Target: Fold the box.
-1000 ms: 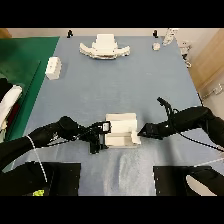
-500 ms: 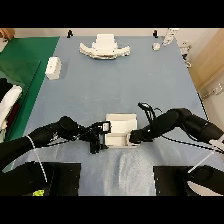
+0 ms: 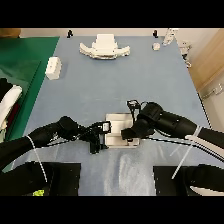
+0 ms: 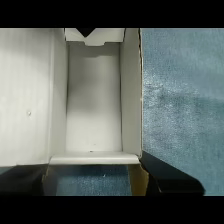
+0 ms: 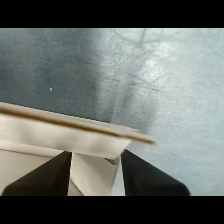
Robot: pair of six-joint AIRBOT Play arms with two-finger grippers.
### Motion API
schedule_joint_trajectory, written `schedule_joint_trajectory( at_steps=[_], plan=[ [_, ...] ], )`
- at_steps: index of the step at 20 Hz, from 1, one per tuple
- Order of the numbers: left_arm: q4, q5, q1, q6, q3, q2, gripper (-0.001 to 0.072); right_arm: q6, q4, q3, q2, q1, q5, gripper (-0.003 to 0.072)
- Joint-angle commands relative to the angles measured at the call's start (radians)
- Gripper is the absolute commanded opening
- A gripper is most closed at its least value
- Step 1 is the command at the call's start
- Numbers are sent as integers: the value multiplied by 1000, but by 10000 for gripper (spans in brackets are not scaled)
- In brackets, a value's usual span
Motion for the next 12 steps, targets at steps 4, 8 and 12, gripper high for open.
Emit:
schedule_joint_trajectory(
  at_steps=[4, 8, 12],
  plan=[
    [0, 0, 0, 0, 0, 0, 474, 167, -63, 46, -69, 50, -42, 247],
    [0, 0, 0, 0, 0, 0, 474, 167, -60, 46, -70, 50, -58, 3],
    [0, 0, 0, 0, 0, 0, 474, 167, -56, 46, -69, 50, -58, 3]
  ],
)
